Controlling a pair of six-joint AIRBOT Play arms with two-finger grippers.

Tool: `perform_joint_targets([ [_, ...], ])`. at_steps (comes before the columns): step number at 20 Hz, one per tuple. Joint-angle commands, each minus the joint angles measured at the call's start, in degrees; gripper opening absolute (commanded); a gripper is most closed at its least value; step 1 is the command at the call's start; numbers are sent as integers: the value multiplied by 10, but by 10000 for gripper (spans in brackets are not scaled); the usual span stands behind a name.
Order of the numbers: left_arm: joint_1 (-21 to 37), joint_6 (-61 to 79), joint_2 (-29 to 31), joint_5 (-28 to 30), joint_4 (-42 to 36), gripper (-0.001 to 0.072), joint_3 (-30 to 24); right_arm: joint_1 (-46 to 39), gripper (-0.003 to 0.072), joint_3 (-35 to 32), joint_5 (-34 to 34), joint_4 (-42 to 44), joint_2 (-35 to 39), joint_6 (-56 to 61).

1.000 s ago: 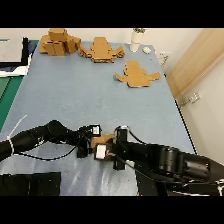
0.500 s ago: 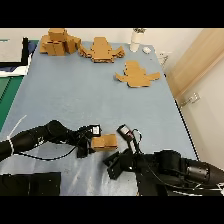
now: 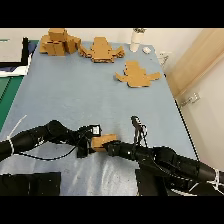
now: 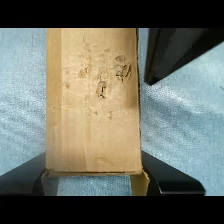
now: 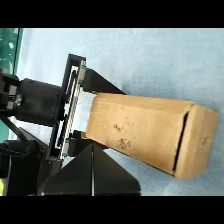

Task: Fold the box.

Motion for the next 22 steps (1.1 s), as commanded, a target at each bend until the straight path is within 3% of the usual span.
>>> perform_joint_targets([
  [1,0,0,0,0,0,510,0,-7,3,-2,12,0,-23,8],
  [22,0,0,0,0,0,510,0,-6,3,-11,18,-22,-50,8],
])
